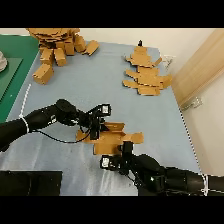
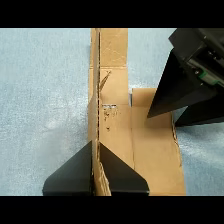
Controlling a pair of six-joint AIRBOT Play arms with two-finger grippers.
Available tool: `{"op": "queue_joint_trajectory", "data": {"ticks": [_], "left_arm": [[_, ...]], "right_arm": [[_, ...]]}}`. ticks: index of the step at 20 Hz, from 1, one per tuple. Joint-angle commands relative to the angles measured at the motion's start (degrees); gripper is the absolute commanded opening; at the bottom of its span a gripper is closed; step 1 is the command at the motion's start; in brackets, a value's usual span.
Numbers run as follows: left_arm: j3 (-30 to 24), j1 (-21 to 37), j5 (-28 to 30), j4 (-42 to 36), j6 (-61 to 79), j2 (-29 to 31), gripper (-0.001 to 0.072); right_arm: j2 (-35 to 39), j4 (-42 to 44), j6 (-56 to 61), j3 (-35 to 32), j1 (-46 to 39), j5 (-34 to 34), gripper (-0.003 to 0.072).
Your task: Fold the box.
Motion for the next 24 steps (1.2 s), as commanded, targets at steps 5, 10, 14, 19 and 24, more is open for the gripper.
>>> {"op": "queue_joint_trajectory", "data": {"ticks": [5, 10, 14, 19, 24], "left_arm": [[0.02, 0.04, 0.0, 0.02, 0.0, -0.02, 0.0013], [0.02, 0.04, 0.0, 0.02, 0.0, -0.02, 0.0013], [0.02, 0.04, 0.0, 0.02, 0.0, -0.02, 0.0012], [0.02, 0.02, -0.02, 0.02, 0.0, -0.02, 0.0013], [0.02, 0.04, -0.02, 0.02, 0.0, -0.02, 0.0012]], "right_arm": [[1.46, -2.38, 0.11, 1.22, -0.04, 2.97, 0.0404], [6.38, -2.01, 2.21, 1.22, -0.04, 2.16, 0.0505], [5.62, -1.57, 2.1, 1.09, -0.04, 3.1, 0.0504], [5.51, -1.53, 2.01, 1.11, -0.04, 3.3, 0.0505], [5.6, 0.17, 4.46, 1.2, -2.27, 2.4, 0.0717]]}}
